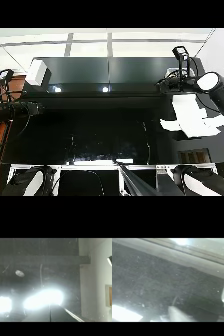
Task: Fold the box and place the chain.
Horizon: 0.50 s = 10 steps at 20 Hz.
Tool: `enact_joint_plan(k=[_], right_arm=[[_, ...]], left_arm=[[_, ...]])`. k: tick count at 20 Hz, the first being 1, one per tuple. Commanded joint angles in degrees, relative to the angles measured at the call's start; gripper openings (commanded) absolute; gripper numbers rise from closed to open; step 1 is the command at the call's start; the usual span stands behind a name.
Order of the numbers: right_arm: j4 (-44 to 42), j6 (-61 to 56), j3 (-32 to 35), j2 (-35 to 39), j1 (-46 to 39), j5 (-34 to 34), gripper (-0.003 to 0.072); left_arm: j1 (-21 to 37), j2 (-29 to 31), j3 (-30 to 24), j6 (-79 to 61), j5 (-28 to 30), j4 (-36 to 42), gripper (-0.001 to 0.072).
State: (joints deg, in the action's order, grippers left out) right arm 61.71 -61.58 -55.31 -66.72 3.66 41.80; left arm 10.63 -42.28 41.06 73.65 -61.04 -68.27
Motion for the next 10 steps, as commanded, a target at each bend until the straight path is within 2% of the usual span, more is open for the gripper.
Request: enact_joint_plan(k=[1, 3, 4, 5, 7, 8, 9, 10], right_arm=[[17.51, -13.86, 0.00, 0.02, -3.21, 0.17, 0.0720], [39.23, -33.46, -0.02, 0.02, -9.57, -0.59, 0.0720], [46.16, -39.63, -0.22, 0.00, -14.12, -1.55, 0.0720], [47.41, -40.87, -0.90, -0.33, -20.17, -2.51, 0.0720], [42.18, -40.83, -3.54, -2.58, -33.00, -2.10, 0.0720], [37.00, -40.11, -5.27, -4.33, -39.65, -1.53, 0.0720], [30.29, -36.72, -6.88, -6.14, -45.35, -1.22, 0.0720], [21.73, -30.32, -8.68, -8.26, -50.73, -0.35, 0.0720]], left_arm=[[0.00, 0.04, -0.02, -0.02, 3.85, -0.07, 0.0029], [-0.02, 0.04, -0.02, 0.04, 6.82, 0.61, 0.0029], [0.00, 0.04, -0.04, 0.04, 8.02, 1.53, 0.0029], [-0.02, 0.02, -0.15, 0.04, 9.64, 1.95, 0.0029], [-0.02, -0.52, -0.17, 0.02, 11.63, 2.95, 0.0044], [-0.04, -1.42, -0.17, 0.02, 12.04, 3.02, 0.0316], [-0.26, -2.54, -0.17, 0.22, 11.72, 2.93, 0.0703], [-0.26, -3.69, -0.13, 0.04, 10.73, 2.73, 0.0705]])
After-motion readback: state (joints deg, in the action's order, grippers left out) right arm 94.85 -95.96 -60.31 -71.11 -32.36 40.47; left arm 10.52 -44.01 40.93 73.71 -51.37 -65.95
